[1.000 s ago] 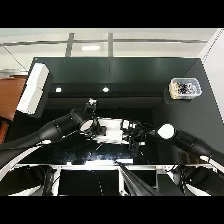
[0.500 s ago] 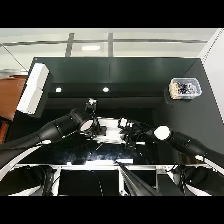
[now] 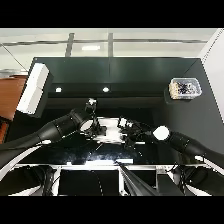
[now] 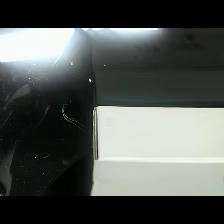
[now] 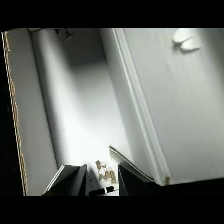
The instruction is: Fold the box and place the chain.
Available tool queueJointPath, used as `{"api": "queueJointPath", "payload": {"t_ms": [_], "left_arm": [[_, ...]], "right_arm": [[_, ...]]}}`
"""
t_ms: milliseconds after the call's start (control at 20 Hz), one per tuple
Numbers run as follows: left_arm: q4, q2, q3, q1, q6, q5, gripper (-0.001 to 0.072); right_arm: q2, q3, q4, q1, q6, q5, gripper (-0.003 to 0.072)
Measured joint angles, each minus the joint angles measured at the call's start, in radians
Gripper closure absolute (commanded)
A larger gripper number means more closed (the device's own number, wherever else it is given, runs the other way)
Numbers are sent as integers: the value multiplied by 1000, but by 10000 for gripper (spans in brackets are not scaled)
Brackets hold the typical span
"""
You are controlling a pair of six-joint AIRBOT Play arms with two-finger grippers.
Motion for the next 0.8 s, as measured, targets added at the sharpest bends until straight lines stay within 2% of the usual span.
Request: {"api": "queueJointPath", "payload": {"t_ms": [50,100,150,250,500,800], "left_arm": [[0,0,0,0,0,0,680],[0,0,0,0,0,0,680],[0,0,0,0,0,0,680],[0,0,0,0,0,0,680],[0,0,0,0,1,-1,680],[1,0,0,0,1,-1,680]], "right_arm": [[0,0,0,0,0,0,291],[0,0,0,0,0,-3,473],[0,0,-1,0,0,-10,513],[1,0,-12,-3,0,-14,668],[91,0,-133,-77,155,56,665],[315,0,-299,-378,734,287,665]]}}
